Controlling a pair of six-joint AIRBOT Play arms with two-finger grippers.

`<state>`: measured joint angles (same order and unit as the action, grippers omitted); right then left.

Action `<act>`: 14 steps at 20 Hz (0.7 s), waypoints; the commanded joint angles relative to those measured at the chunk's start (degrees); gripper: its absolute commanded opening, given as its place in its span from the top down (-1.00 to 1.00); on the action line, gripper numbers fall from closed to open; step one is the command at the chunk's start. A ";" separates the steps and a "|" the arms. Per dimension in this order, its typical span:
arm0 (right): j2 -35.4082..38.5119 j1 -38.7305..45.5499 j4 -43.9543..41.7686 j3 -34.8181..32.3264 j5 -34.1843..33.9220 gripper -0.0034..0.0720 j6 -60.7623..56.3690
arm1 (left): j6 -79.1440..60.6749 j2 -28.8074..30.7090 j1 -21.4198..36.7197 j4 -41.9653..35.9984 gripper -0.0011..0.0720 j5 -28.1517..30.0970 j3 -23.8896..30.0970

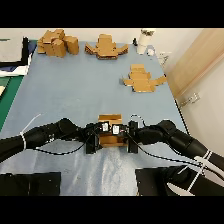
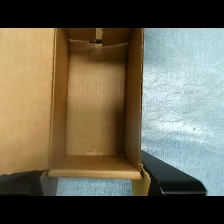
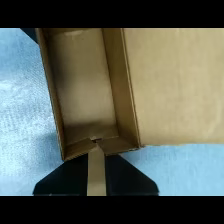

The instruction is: Fold the box.

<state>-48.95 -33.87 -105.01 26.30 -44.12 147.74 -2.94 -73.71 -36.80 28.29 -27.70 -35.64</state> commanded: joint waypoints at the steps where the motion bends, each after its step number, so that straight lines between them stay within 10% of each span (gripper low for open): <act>1: -1.03 -0.17 -0.35 0.00 1.64 0.50 1.92 | -0.02 0.00 0.00 -0.04 -0.56 0.15 -0.02; 9: -1.09 -0.13 -1.90 -0.02 1.14 0.46 1.66 | -0.02 0.00 0.00 -0.04 -0.55 0.15 -0.02; 11: -1.09 -0.13 -3.39 0.00 1.16 -0.41 1.66 | -0.02 0.00 0.00 -0.02 -0.55 0.15 -0.02; 14: -1.09 -0.13 -3.78 -0.02 1.20 -0.31 1.66 | -0.02 0.00 0.00 -0.02 -0.56 0.15 -0.02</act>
<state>-50.04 -33.98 -107.35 26.30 -43.09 149.42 -2.94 -73.71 -36.80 28.29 -27.59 -35.64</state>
